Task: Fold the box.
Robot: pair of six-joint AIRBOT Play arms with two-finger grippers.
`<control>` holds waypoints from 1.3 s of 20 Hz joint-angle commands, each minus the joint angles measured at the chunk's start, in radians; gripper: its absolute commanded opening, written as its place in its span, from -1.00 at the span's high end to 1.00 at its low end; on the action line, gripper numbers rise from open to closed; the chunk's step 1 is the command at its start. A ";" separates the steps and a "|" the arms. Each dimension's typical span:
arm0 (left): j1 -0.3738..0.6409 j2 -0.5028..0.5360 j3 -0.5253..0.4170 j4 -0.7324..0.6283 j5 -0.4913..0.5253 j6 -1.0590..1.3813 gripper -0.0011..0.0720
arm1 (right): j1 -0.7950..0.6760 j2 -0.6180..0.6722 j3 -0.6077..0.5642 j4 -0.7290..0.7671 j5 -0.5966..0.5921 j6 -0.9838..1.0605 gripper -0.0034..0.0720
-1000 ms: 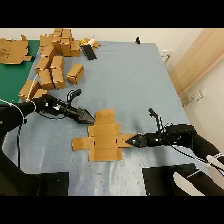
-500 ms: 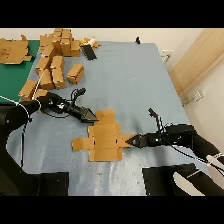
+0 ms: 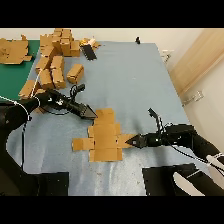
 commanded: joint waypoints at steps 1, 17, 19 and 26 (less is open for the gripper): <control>-0.011 0.000 0.005 -0.009 -0.013 -0.001 -0.44 | 0.001 0.000 0.000 0.000 0.000 0.001 0.91; -0.018 -0.001 0.003 0.015 -0.141 0.067 0.34 | 0.001 0.000 0.000 0.000 0.014 0.002 0.91; -0.024 -0.001 0.003 0.018 -0.138 0.068 0.34 | 0.001 0.000 0.000 0.000 0.016 0.002 0.91; -0.057 -0.002 0.003 0.017 -0.111 0.088 0.74 | 0.000 0.000 0.000 0.000 0.023 0.004 0.91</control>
